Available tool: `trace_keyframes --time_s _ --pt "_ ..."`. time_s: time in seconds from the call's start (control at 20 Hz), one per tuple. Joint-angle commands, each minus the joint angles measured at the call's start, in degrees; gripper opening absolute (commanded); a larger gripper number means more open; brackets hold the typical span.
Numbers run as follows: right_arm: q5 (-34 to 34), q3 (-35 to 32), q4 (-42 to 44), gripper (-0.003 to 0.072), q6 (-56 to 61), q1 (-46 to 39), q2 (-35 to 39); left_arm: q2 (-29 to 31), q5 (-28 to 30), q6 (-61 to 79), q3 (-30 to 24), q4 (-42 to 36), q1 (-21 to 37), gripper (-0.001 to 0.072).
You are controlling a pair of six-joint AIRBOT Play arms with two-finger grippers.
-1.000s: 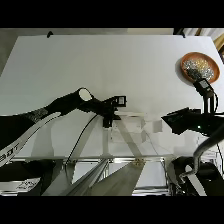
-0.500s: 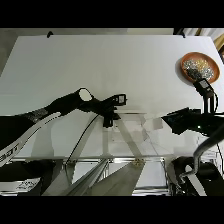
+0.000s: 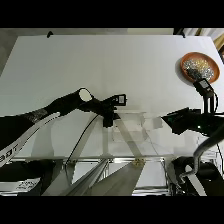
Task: Fold the box and place the chain.
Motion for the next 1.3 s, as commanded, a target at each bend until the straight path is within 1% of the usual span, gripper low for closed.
trace_keyframes --time_s 0.0,0.25,0.35,0.65,0.7,0.85,1.25 --pt "0.02 0.07 0.0 0.0342 0.0 0.04 0.04 -0.04 0.11 0.09 0.04 0.87 0.04 0.0009" --pt "0.0 0.07 0.0 0.0342 0.0 0.04 0.02 0.0 0.0 0.07 0.04 0.85 0.04 0.0011" --pt "0.0 0.07 0.0 0.0342 0.0 0.04 0.04 0.0 -1.29 0.0 0.04 0.72 0.04 0.0008" --pt "0.0 0.07 0.0 0.0342 0.0 0.04 0.04 0.0 -2.25 -3.89 0.28 1.27 0.04 0.0006" --pt "0.0 0.07 0.0 0.0342 0.0 0.04 0.04 0.0 -2.38 -4.98 0.72 2.01 0.0 0.0006" --pt "-0.02 0.07 0.0 0.0341 0.0 0.04 0.02 0.0 -2.67 -8.81 2.84 7.65 0.02 0.0006" --pt "-0.02 0.07 0.0 0.0341 0.0 0.04 0.02 -0.13 -2.95 -7.39 3.21 8.44 -0.5 0.0006"
